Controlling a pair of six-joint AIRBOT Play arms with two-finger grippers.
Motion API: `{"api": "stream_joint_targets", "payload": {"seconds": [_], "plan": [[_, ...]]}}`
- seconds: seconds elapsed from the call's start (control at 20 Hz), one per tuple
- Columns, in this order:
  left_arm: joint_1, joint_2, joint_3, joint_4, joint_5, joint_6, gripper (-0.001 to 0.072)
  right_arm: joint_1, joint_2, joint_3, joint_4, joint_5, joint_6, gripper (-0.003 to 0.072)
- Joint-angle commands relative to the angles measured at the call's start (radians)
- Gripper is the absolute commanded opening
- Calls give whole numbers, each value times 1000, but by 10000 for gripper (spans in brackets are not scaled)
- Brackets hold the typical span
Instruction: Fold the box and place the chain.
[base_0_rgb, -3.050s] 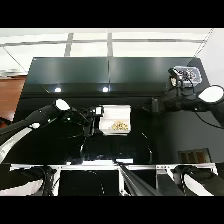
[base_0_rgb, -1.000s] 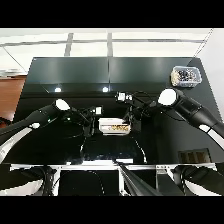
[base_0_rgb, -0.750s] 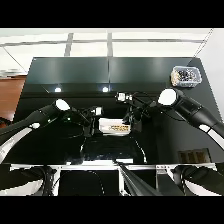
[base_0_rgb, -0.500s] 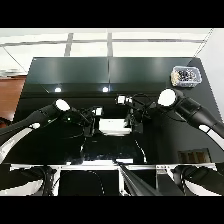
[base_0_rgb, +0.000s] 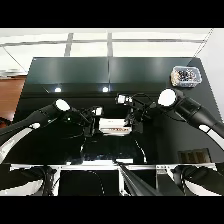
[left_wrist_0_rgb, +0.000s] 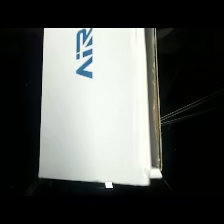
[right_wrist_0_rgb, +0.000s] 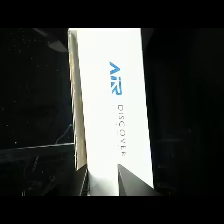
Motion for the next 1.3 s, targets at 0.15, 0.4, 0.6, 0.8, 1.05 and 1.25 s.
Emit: {"api": "stream_joint_targets", "payload": {"seconds": [0.15, 0.4, 0.6, 0.8, 1.05, 1.25], "plan": [[0, 0, 0, 0, 0, 0, 400, 1, 0, 0, -1, 14, 0, 192], [0, 0, 0, 0, 0, 0, 400, 1, 0, -1, -1, 18, 0, 211], [0, 0, 0, 0, 0, 0, 400, 1, 0, -1, -1, 19, 0, 211], [0, 0, 0, 0, 0, 0, 400, 1, 0, -1, 0, 24, 1, 211], [0, 0, 0, 0, 0, 0, 400, 1, 0, -1, -1, 79, 38, 211], [0, 0, 0, 0, 0, 0, 400, 1, 0, -1, -2, 78, 39, 210]]}}
